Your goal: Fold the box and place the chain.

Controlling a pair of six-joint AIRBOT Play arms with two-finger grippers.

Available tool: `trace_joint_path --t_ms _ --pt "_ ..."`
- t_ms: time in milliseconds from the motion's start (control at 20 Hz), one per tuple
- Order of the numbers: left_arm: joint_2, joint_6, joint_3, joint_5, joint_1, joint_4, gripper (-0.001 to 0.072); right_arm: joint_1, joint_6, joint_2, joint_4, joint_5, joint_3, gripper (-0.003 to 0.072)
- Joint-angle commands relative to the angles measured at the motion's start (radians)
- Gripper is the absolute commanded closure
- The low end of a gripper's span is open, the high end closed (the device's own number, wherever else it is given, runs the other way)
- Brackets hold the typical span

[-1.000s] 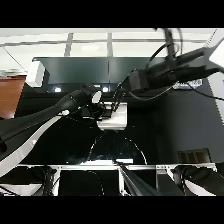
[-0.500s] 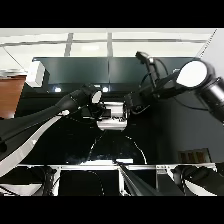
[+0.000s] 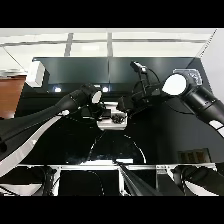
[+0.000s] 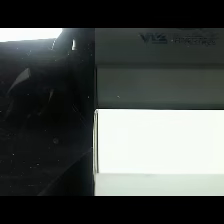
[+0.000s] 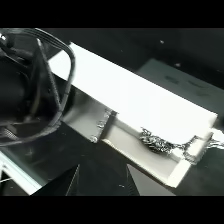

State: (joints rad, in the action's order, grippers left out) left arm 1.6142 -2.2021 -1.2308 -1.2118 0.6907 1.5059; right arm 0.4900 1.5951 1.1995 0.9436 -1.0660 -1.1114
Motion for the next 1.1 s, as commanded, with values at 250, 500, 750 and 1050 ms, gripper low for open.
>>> trace_joint_path --t_ms 250,500,750,1050 --pt "0.000 0.000 0.000 0.003 0.000 0.000 0.0680 -0.436 0.190 -0.084 0.675 0.084 0.134 0.0342" --pt "0.000 0.000 0.000 0.002 0.000 0.000 0.0680 -0.586 0.338 0.112 0.586 0.383 0.201 -0.0015" --pt "0.000 0.000 0.000 0.001 0.000 0.000 0.0680 -0.595 0.351 0.424 0.502 0.320 -0.087 -0.0014" --pt "0.000 0.000 0.000 0.004 0.000 0.000 0.0680 -0.597 0.348 0.525 0.427 0.259 -0.199 0.0662"
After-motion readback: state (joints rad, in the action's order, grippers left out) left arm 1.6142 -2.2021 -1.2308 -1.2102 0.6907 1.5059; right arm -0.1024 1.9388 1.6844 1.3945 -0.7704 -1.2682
